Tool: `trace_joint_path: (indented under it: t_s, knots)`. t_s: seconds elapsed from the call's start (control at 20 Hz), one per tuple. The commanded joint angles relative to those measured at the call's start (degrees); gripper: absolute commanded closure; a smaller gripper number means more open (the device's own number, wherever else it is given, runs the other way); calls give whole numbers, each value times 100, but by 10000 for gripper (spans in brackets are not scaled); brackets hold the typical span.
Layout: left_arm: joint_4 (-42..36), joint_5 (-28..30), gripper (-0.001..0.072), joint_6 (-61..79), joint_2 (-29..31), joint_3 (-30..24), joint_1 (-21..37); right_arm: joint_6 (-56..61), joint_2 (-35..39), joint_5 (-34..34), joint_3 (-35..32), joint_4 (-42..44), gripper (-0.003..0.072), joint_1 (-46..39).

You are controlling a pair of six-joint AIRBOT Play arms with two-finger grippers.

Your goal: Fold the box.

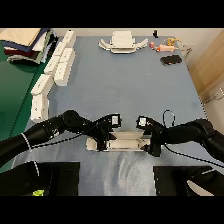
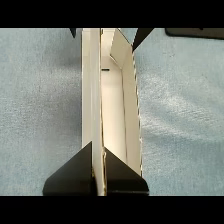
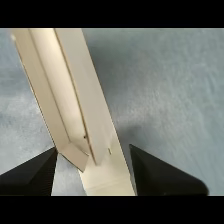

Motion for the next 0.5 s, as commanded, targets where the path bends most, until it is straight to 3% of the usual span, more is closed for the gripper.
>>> trace_joint_path:
  t_s: [0.0,0.45]
  knots:
    - [2,0,696,2,-2,-2,4,-1416,-380,-142,-35,1067,-34,-542]
    - [2,0,697,2,-2,-2,4,-1349,-232,-546,-26,793,-33,-542]
